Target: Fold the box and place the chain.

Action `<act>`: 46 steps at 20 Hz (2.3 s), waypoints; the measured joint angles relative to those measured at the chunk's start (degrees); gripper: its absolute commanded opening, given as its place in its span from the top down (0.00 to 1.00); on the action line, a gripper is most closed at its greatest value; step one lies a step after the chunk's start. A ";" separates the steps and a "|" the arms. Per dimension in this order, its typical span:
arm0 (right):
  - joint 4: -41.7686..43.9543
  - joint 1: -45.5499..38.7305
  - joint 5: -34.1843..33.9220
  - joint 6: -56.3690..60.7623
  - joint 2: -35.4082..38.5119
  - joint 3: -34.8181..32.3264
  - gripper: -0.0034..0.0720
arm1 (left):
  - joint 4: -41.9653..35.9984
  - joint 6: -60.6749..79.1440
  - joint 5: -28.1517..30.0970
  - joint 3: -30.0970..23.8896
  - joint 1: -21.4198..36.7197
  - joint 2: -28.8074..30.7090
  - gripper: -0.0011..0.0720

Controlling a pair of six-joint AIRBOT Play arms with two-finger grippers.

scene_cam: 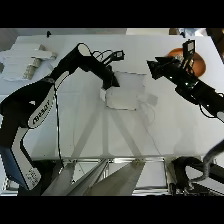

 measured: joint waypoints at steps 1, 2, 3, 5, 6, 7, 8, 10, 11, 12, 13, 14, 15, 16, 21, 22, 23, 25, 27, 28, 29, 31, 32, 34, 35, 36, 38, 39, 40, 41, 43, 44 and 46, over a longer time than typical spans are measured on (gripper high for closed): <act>-0.07 0.00 -0.22 -0.02 0.00 0.00 0.32 | 0.07 0.17 0.63 -0.72 0.22 -0.15 0.99; -0.11 0.02 -0.48 0.00 0.02 0.00 0.32 | 0.11 0.42 0.92 -1.33 0.39 -0.22 0.99; -0.15 0.00 -0.85 -0.02 0.02 0.00 0.32 | 0.09 0.72 1.66 -1.90 0.50 -0.31 0.99; -0.15 0.00 -1.53 0.00 0.00 0.00 0.32 | -0.76 1.70 2.56 -2.75 0.66 -0.39 0.99; -0.15 0.00 -1.79 -0.02 0.00 0.00 0.32 | -1.40 2.40 3.48 -3.08 0.68 -0.44 0.99; -0.17 0.00 -1.95 -0.02 0.00 0.00 0.32 | -2.25 3.04 4.35 -3.32 0.70 -0.46 0.99; -0.17 0.00 -2.10 0.00 0.00 0.00 0.32 | -3.13 3.80 5.33 -3.45 0.70 -0.46 0.99; -0.17 0.00 -2.27 -0.02 0.00 0.00 0.32 | -4.11 5.14 7.32 -3.69 0.70 -0.57 0.99; -0.17 0.00 -2.32 0.00 0.00 0.00 0.32 | -4.68 5.57 7.98 -3.76 0.70 -0.70 0.99; -0.20 0.02 -2.34 -0.02 0.00 0.00 0.32 | -5.25 5.99 8.48 -3.80 0.70 -0.96 0.99; -0.17 0.00 -2.38 0.00 0.00 0.00 0.32 | -5.55 6.34 8.87 -3.87 0.68 -1.36 0.99; -0.17 0.00 -2.45 0.00 0.00 0.00 0.32 | -5.77 6.54 9.22 -3.89 0.70 -1.86 0.99; -0.20 0.00 -2.49 0.00 0.00 0.00 0.32 | -6.03 6.69 9.29 -3.89 0.68 -2.36 0.99; -0.20 0.00 -2.49 0.00 0.00 0.00 0.32 | -6.34 6.84 9.25 -3.89 0.70 -2.86 0.99; -0.20 0.00 -2.51 0.00 0.00 0.00 0.32 | -7.17 9.16 8.98 -3.89 0.68 -4.09 0.99; -0.20 0.00 -2.51 0.00 0.00 0.00 0.32 | -6.60 9.60 8.76 -3.89 0.66 -4.20 0.99; -0.20 0.00 -2.51 -0.02 0.00 0.00 0.32 | -5.90 9.86 8.81 -3.89 0.66 -4.28 0.99; -0.20 0.00 -2.51 0.00 0.00 0.00 0.32 | -4.85 10.12 8.76 -3.89 0.66 -4.33 0.99; -0.20 0.00 -2.51 0.00 0.00 0.00 0.32 | -4.26 10.34 8.76 -3.89 0.66 -4.35 0.98; -0.20 0.00 -2.51 0.00 0.00 0.00 0.32 | -4.15 10.43 8.74 -3.89 0.66 -4.35 0.98; -0.20 0.00 -2.51 0.00 0.00 0.00 0.32 | -4.09 10.47 8.74 -3.89 0.66 -4.37 0.98; -0.20 0.00 -2.51 0.00 0.00 0.00 0.32 | -3.80 10.51 8.76 -3.89 0.66 -4.37 0.96; -0.20 0.00 -2.51 -0.02 0.00 0.00 0.32 | -3.74 10.54 8.76 -3.89 0.66 -4.37 0.96; -0.20 0.00 -2.51 0.00 0.00 0.00 0.07 | -3.63 10.60 8.76 -3.89 0.66 -4.37 0.96; -0.22 0.00 -2.49 -0.02 0.00 0.00 0.06 | -3.56 10.60 8.76 -3.89 0.66 -4.37 0.96; -0.37 0.00 -2.49 0.00 0.00 0.00 0.03 | -3.52 10.60 8.76 -3.89 0.66 -4.37 0.96; -1.70 0.00 -2.32 -0.02 0.00 0.00 0.02 | -3.48 10.60 8.76 -3.89 0.66 -4.37 0.96; -2.73 0.00 -2.25 -0.02 0.00 0.00 0.02 | -3.45 10.60 8.76 -3.89 0.66 -4.37 0.96; -3.56 0.00 -2.10 -0.02 0.00 0.00 0.02 | -3.41 10.60 8.76 -3.89 0.66 -4.37 0.96; -4.11 0.00 -1.95 0.04 0.00 0.00 0.03 | -3.41 10.60 8.76 -3.89 0.66 -4.37 0.96; -4.92 0.00 -1.01 1.16 0.00 0.00 0.03 | -3.37 10.60 8.76 -3.89 0.66 -4.37 0.96; -5.20 0.00 -0.37 1.42 0.00 0.00 0.03 | -3.37 10.60 8.76 -3.89 0.66 -4.37 0.96; -6.08 0.02 0.96 2.43 0.00 0.00 0.03 | -3.34 10.60 8.76 -3.89 0.66 -4.37 0.96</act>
